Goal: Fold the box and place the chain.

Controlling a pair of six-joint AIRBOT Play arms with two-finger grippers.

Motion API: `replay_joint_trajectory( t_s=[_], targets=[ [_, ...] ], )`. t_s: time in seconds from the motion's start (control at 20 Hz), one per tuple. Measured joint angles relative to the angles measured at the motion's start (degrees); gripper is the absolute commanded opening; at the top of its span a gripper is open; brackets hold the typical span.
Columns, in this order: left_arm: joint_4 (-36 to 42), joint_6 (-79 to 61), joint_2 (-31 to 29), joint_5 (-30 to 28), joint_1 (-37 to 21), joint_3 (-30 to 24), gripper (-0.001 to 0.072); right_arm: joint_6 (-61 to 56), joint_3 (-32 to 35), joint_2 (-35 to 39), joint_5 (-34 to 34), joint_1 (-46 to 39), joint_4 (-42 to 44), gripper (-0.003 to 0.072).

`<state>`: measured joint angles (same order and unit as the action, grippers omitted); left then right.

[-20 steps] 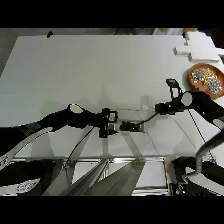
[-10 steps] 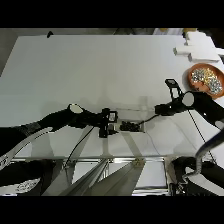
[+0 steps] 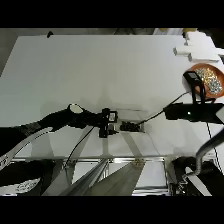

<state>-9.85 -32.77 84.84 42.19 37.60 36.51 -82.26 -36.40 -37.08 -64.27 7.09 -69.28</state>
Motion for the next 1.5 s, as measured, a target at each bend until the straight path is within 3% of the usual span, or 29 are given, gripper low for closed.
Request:
replay_joint_trajectory(
  t_s=[0.25,0.5,0.8,0.95,1.05,1.15,1.35,1.4,1.45,1.5],
  targets=[
    [-0.02,0.00,0.00,0.13,0.00,0.00,0.0134,2.36,0.00,6.78,-5.40,0.00,12.90,0.0015],
    [0.00,0.00,0.00,0.35,0.00,0.00,0.0134,5.18,0.00,8.15,-5.40,2.93,23.52,0.0015],
    [-0.02,0.00,0.00,0.48,0.00,0.00,0.0134,5.77,0.00,3.72,2.14,12.61,22.03,0.0017],
    [0.00,0.00,0.00,0.48,0.00,0.00,0.0134,5.79,0.02,-2.29,4.52,17.07,18.58,0.0068],
    [0.00,0.00,0.00,0.48,0.00,0.00,0.0134,5.79,0.02,-6.49,6.45,19.45,16.79,0.0183],
    [-0.02,0.00,0.02,0.48,0.00,0.00,0.0134,5.81,-0.07,-10.01,8.79,21.38,15.72,0.0205],
    [-0.02,0.00,0.00,0.48,0.00,0.00,0.0134,6.99,-3.04,-12.92,10.27,21.29,13.68,0.0197],
    [-0.02,0.00,0.00,0.48,0.00,0.00,0.0134,7.19,-4.76,-13.14,9.92,20.22,13.00,0.0147],
    [-0.02,0.00,0.02,0.48,0.00,0.00,0.0134,7.34,-6.51,-13.29,9.40,18.88,12.26,0.0010],
    [-0.02,0.00,0.02,0.48,0.00,0.00,0.0134,7.48,-8.41,-13.44,9.01,17.22,11.26,0.0015]
  ],
)
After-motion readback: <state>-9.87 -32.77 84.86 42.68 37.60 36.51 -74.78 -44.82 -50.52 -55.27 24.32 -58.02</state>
